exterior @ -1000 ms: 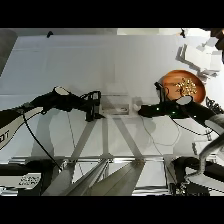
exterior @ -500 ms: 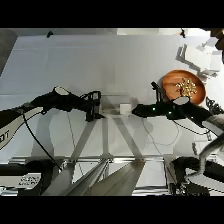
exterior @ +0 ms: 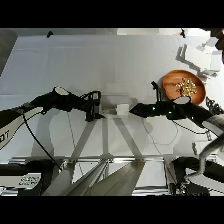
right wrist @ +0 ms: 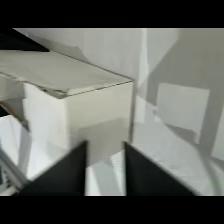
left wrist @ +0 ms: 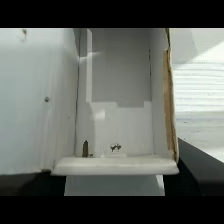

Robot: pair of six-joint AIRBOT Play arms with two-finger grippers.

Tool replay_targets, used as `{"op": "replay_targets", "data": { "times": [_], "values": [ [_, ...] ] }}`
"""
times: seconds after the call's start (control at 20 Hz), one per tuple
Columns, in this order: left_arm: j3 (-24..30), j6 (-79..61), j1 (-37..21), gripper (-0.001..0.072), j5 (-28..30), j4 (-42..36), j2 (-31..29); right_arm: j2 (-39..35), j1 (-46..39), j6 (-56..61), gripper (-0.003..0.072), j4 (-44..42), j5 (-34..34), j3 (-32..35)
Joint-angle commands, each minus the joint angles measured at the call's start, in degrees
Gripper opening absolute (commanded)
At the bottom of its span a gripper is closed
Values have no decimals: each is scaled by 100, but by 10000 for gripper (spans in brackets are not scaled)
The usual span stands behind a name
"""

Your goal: Fold the box and place the chain.

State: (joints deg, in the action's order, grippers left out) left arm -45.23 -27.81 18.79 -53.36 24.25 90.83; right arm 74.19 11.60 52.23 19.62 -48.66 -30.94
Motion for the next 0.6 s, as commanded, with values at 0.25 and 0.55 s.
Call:
{"op": "replay_targets", "data": {
  "times": [0.25, 0.55],
  "values": [
    [0, -2, 0, 339, 0, 0, 4, -461, 50, 302, 56, 308, 525, -2],
    [0, -4, 0, 339, 0, 0, 4, -503, 498, 278, 212, 308, 702, -2]
  ]
}}
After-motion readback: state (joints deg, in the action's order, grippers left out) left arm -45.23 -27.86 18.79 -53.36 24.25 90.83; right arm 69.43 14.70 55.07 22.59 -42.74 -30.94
